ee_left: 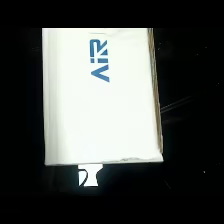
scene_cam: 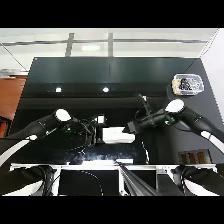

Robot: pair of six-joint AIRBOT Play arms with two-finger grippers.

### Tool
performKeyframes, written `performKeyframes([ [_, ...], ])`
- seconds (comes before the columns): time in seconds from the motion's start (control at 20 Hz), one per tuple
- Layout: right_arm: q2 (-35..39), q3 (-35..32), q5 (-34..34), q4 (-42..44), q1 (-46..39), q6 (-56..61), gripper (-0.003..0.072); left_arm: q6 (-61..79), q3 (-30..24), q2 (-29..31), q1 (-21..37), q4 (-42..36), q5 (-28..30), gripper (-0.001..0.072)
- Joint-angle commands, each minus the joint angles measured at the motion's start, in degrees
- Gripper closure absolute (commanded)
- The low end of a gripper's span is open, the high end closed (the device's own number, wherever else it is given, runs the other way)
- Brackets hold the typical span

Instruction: Fold the box and place the chain.

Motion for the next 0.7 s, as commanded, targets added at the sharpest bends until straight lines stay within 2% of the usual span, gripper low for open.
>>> performKeyframes([
  [0.0,4.9,5.1,8.9,-2.0,-6.0,2.0,0.0660,-2.7,0.1,1.9,0.1,0.9,-0.3,-0.0011],
  [0.25,14.9,7.9,13.6,-7.3,-21.7,3.8,0.0660,-14.9,0.1,10.5,0.1,12.9,-0.6,-0.0005],
  [0.4,17.8,7.9,14.0,-10.5,-28.9,3.8,0.0660,-20.1,0.5,15.6,-0.3,11.5,-1.2,0.0001],
  [0.55,17.8,7.8,12.8,-12.5,-30.5,3.8,0.0660,-24.3,3.6,15.2,-1.7,10.4,-1.4,0.0003],
  [0.65,17.8,7.8,11.8,-14.5,-30.5,3.8,0.0660,-25.7,7.0,12.8,-4.2,9.8,-1.1,0.0003],
])
